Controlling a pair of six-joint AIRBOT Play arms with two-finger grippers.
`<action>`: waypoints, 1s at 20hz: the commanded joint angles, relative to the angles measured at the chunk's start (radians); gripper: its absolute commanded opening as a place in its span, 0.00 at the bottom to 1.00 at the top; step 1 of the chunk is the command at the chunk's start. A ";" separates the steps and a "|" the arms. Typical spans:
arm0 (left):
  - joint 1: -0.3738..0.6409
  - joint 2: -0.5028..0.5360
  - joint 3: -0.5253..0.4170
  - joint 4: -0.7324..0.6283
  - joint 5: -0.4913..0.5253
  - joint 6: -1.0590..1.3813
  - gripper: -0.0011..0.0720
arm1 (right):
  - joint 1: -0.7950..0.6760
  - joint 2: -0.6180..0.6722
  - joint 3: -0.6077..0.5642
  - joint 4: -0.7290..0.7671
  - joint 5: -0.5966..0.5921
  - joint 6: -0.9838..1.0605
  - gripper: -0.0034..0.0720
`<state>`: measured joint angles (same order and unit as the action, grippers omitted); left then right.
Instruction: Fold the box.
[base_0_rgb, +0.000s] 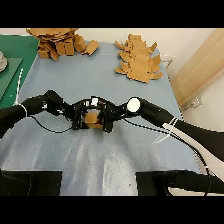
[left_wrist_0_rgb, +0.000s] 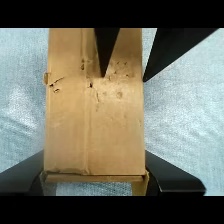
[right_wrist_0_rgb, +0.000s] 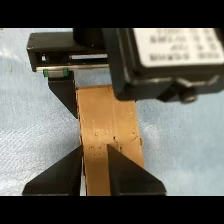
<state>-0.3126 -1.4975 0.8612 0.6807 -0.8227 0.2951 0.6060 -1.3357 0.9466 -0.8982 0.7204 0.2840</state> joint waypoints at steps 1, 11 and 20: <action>0.000 0.000 0.000 0.000 0.000 0.000 0.74 | 0.001 0.003 -0.013 0.012 0.003 0.015 0.34; 0.001 0.000 0.000 0.000 0.000 0.000 0.74 | -0.152 0.176 -0.015 0.109 -0.027 0.650 0.14; 0.001 0.000 0.000 0.000 0.001 0.000 0.74 | -0.141 0.115 -0.142 0.464 -0.105 1.025 0.05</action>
